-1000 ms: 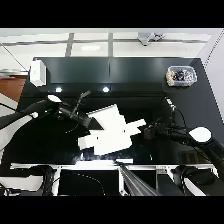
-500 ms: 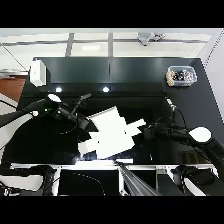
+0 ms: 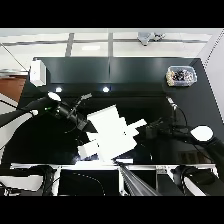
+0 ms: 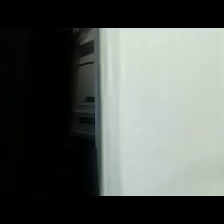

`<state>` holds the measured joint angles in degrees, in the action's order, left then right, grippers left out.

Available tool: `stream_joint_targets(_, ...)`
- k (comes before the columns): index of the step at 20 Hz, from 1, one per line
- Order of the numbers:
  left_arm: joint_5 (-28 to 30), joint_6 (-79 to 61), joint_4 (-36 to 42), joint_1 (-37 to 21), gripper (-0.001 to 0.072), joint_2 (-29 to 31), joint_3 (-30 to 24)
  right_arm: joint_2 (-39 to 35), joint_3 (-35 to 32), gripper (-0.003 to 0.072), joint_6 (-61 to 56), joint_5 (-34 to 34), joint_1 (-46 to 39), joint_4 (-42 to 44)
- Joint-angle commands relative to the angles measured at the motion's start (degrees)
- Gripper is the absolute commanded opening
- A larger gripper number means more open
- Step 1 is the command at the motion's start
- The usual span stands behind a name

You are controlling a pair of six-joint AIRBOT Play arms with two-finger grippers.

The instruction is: Fold the box and place the chain.

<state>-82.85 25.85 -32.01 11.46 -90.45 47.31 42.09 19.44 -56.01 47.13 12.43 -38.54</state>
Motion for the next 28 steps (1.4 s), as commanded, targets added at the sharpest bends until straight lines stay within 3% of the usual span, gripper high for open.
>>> stream_joint_targets(1,3.8,-0.1,-5.3,3.1,0.0023,2.6,3.6,0.0,6.2,0.0706,-1.4,9.5,-6.4,-15.4)
stream_joint_targets(4,8.8,-3.1,-12.2,11.2,0.0023,9.4,6.8,0.0,14.7,0.0706,-1.3,12.3,-12.7,-29.8)
stream_joint_targets(5,13.0,-4.8,-15.1,14.1,0.0023,12.2,6.6,0.0,16.5,0.0706,-1.2,11.5,-13.9,-34.2)
stream_joint_targets(7,24.7,-7.3,-18.8,18.4,0.0026,17.1,4.8,0.0,18.6,0.0706,-1.1,7.3,-15.0,-43.2)
stream_joint_targets(9,31.1,-14.8,-19.2,19.8,0.0026,17.6,2.6,0.0,19.0,0.0706,-1.2,0.6,-14.9,-47.2)
stream_joint_targets(11,32.7,-18.1,-22.2,19.7,0.0028,15.0,1.2,0.1,19.0,0.0707,-1.1,-3.1,-14.9,-41.4)
stream_joint_targets(13,29.9,-17.0,-22.8,19.5,0.0028,12.4,1.2,0.3,18.6,0.0706,1.9,-2.7,-14.9,-34.0)
stream_joint_targets(18,27.3,-25.7,-19.6,19.6,0.0027,9.4,1.2,0.5,12.3,0.0706,27.9,9.7,-14.6,-16.6)
stream_joint_targets(20,27.2,-25.6,-19.5,19.6,0.0027,9.4,1.2,0.5,9.6,0.0707,31.6,12.4,-13.2,-14.8)
stream_joint_targets(24,27.3,-23.9,-19.6,19.5,0.0026,9.6,1.2,0.5,4.7,0.0706,31.9,11.5,-8.3,-14.8)
stream_joint_targets(28,27.9,-21.7,-19.6,19.5,0.0026,10.7,1.2,0.5,4.3,0.0706,33.3,10.4,-2.5,-14.8)
